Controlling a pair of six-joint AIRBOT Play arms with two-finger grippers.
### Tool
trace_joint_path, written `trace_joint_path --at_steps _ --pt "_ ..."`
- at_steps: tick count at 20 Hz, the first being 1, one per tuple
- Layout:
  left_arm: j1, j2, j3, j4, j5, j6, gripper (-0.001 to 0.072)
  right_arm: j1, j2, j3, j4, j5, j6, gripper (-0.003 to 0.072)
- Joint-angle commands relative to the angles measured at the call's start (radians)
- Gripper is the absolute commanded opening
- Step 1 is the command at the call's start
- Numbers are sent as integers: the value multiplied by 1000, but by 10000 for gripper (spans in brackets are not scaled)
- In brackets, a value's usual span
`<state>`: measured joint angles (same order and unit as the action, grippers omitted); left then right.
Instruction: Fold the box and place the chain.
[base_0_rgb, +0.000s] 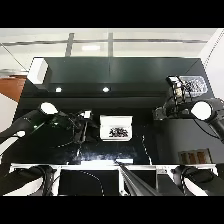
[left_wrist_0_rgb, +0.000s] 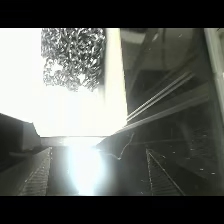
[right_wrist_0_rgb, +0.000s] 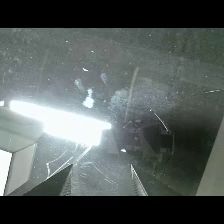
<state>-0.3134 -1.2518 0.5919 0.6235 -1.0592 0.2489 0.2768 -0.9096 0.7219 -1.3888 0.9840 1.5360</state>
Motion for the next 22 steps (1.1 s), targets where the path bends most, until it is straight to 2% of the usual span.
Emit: trace_joint_path --at_steps 1,13,17,22 --pt "-21 -50 -1 -11 61 31 713 -1 0 1 1 1 -2 442" --pt "-32 -69 19 -60 65 8 713 -1 0 1 0 0 -2 442" --pt "-89 -70 21 -51 143 -49 713 -1 0 1 0 -1 -2 442" --pt "-109 -70 22 -48 156 -54 713 -1 0 1 0 -1 -2 442"
